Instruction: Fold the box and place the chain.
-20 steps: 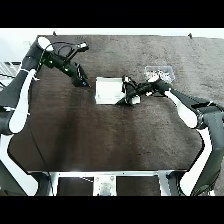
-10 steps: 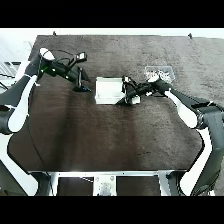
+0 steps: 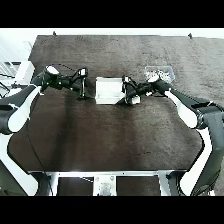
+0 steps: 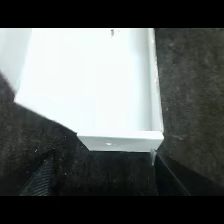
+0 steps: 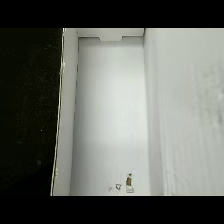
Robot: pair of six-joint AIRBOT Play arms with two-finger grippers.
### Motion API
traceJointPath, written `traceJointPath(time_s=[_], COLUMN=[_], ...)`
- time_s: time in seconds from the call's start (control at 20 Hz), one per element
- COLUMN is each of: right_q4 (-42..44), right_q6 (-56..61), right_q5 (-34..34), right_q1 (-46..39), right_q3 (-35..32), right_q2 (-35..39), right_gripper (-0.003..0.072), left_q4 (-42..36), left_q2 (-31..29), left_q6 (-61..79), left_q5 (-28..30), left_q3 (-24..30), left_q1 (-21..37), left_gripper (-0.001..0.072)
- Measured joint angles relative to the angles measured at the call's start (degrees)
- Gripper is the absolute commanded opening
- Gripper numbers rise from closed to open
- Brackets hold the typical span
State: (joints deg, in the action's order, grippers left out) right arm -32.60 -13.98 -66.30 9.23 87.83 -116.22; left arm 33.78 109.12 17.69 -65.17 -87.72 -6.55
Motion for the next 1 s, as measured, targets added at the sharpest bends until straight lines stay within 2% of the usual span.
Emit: traceJointPath(time_s=[0.15,0.65,1.0], right_q4=[0.0,0.0,0.0], right_q6=[0.0,0.0,0.1], right_q5=[0.0,0.0,0.0], right_q1=[0.0,0.0,-0.1], right_q3=[0.0,0.0,0.0], right_q2=[0.0,0.0,0.0], right_gripper=[0.0475,0.0475,0.0475], left_q4=[-0.9,-5.6,-8.3], left_q2=[0.7,4.8,6.9], left_q6=[0.0,3.9,8.4], left_q5=[0.3,-6.3,-7.3], left_q3=[0.3,-0.8,-0.8], left_q1=[0.2,1.6,1.6], left_gripper=[0.0720,0.0712,0.0713])
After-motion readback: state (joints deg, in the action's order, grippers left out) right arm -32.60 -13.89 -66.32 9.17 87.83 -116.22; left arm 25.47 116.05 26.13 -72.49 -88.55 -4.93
